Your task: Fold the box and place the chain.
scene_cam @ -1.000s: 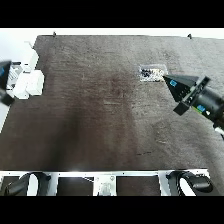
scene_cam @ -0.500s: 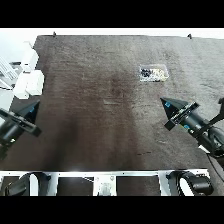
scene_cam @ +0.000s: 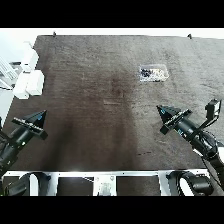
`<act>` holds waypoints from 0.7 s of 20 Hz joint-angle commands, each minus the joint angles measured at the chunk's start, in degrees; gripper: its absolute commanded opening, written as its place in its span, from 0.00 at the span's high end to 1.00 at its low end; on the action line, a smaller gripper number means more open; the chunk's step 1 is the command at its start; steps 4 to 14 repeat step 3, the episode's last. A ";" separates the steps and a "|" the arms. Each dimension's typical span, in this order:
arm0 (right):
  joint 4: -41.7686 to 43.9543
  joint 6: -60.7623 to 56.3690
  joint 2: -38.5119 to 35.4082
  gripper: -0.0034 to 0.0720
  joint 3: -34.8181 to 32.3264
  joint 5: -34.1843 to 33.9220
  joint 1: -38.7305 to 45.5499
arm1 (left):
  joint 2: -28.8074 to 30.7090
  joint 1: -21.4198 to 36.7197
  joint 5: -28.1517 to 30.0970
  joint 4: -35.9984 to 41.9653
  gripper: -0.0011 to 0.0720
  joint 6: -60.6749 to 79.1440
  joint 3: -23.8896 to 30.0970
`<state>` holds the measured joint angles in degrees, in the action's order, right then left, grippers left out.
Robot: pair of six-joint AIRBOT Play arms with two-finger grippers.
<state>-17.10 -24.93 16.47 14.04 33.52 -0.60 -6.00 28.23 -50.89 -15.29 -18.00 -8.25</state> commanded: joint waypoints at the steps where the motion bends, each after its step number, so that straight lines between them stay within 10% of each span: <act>1: -0.04 0.02 -0.07 0.93 -0.26 -0.07 0.02 | 0.07 0.02 0.28 0.55 0.96 -0.13 0.44; 14: -0.04 0.02 -0.07 0.93 -0.26 -0.07 0.02 | 0.07 0.02 0.31 0.55 0.96 -0.13 0.44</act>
